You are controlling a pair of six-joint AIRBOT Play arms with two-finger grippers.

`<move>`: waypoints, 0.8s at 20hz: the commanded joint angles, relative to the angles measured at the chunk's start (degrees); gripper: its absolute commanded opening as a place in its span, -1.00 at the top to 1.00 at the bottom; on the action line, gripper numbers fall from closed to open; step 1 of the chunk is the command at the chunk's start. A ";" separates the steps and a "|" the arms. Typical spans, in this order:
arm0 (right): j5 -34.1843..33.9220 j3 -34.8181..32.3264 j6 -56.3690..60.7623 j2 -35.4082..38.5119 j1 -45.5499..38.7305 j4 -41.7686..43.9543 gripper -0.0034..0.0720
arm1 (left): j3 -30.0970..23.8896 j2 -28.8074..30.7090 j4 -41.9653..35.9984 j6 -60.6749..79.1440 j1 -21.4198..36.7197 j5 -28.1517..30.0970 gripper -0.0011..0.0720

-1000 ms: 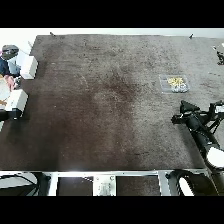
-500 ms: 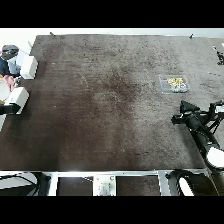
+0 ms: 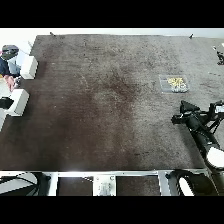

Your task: Fold the box and place the chain.

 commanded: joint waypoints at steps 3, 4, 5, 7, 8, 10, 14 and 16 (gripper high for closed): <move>0.00 -0.02 0.00 0.04 -0.02 0.00 0.89 | 0.20 8.17 -16.72 7.21 0.00 -2.97 0.93; 0.00 -0.02 0.00 0.04 -0.02 0.00 0.89 | 0.20 10.05 -22.45 9.25 -0.13 -2.89 0.94; 0.02 -0.02 0.00 0.04 -0.02 0.00 0.89 | 0.20 12.15 -27.23 10.14 -0.13 -2.99 0.95; 0.02 -0.02 0.00 0.04 -0.02 0.00 0.89 | 0.17 15.96 -32.06 10.51 -0.13 -3.02 0.95; 0.00 -0.02 0.00 0.04 -0.02 0.00 0.89 | 0.17 17.79 -33.20 11.08 -0.13 -3.04 0.95; 0.00 -0.02 0.00 0.04 -0.02 0.00 0.89 | -0.28 21.66 -35.98 11.96 -0.33 -3.32 0.96; 0.00 -0.02 0.00 0.04 -0.02 0.00 0.89 | -3.89 30.93 -36.63 11.96 -8.00 5.84 0.96; 0.00 -0.02 0.00 0.04 -0.02 0.00 0.89 | -7.78 36.68 -36.79 11.82 -13.70 13.18 0.96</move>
